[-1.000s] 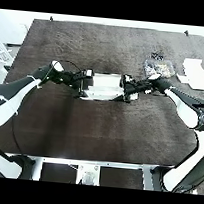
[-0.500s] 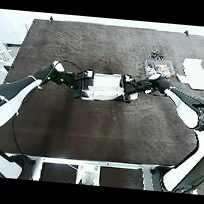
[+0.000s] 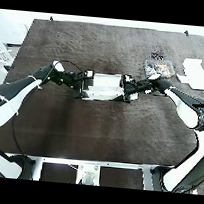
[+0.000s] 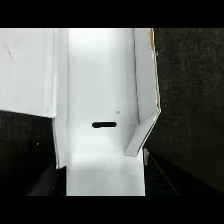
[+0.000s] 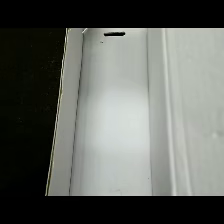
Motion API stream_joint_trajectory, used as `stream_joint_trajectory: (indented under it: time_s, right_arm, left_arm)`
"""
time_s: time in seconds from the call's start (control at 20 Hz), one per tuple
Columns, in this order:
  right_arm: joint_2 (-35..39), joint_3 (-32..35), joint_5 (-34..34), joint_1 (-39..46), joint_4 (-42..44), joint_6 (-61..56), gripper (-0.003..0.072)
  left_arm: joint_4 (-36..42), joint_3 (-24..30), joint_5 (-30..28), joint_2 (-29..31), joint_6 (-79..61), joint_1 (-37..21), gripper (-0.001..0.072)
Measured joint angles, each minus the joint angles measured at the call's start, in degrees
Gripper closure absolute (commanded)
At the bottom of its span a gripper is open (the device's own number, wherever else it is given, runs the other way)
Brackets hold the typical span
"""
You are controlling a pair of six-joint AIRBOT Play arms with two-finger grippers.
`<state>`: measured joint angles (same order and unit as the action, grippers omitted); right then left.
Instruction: Fold the box and place the chain.
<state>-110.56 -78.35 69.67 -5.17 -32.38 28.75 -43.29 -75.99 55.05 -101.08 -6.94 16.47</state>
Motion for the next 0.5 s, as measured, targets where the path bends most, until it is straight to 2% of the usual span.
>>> stream_joint_trajectory:
  time_s: [0.25,0.3,0.35,0.5]
  right_arm:
    - [0.0,0.0,0.0,0.0,0.0,0.0,0.0137]
    - [0.0,0.0,0.0,0.0,0.0,0.0,0.0137]
    - [0.0,0.0,0.0,0.0,0.0,0.0,0.0137]
    - [0.0,0.0,-0.1,0.0,0.0,0.0,0.0137]
  left_arm:
    - [-0.4,0.0,-1.9,0.0,-0.5,1.4,0.0115]
    - [-0.6,0.0,-2.3,0.0,-0.5,1.5,0.0206]
    - [-0.7,0.0,-2.4,0.0,-0.5,1.7,0.0245]
    - [-0.9,0.0,-2.9,0.0,-0.5,1.7,0.0245]
